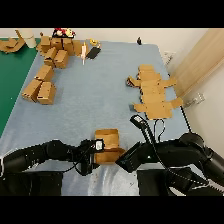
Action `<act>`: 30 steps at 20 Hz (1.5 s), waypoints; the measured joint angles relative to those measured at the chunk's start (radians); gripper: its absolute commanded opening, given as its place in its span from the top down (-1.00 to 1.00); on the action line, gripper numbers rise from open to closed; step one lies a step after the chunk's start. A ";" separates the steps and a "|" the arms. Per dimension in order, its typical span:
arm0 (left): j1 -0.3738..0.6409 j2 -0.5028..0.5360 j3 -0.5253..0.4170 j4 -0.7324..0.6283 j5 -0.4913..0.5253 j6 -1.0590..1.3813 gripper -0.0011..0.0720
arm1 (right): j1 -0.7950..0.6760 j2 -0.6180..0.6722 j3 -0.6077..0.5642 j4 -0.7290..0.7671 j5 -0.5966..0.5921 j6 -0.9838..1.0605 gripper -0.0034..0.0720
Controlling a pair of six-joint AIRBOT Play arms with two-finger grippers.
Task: Fold the box.
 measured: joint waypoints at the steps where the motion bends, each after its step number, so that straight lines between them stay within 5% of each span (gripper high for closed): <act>1: 0.000 0.000 0.000 0.000 0.000 0.000 -0.25 | 0.000 0.000 0.000 0.001 0.010 0.012 -0.98; 26: 0.007 0.048 -0.018 0.156 0.027 -0.048 -0.25 | 0.000 -0.022 0.000 0.003 0.052 0.047 -0.97; 27: 0.007 0.047 -0.018 0.155 0.026 -0.050 -0.25 | 0.000 -0.028 0.000 0.003 0.052 0.047 -0.73; 28: 0.007 0.046 -0.019 0.155 0.026 -0.050 -0.25 | 0.000 -0.034 0.000 0.003 0.053 0.049 0.55; 29: 0.007 0.046 -0.019 0.155 0.025 -0.053 -0.25 | 0.000 -0.038 0.000 0.008 0.053 0.059 0.90; 30: 0.007 0.046 -0.019 0.155 0.024 -0.053 -0.25 | 0.000 -0.041 0.000 0.015 0.054 0.068 0.90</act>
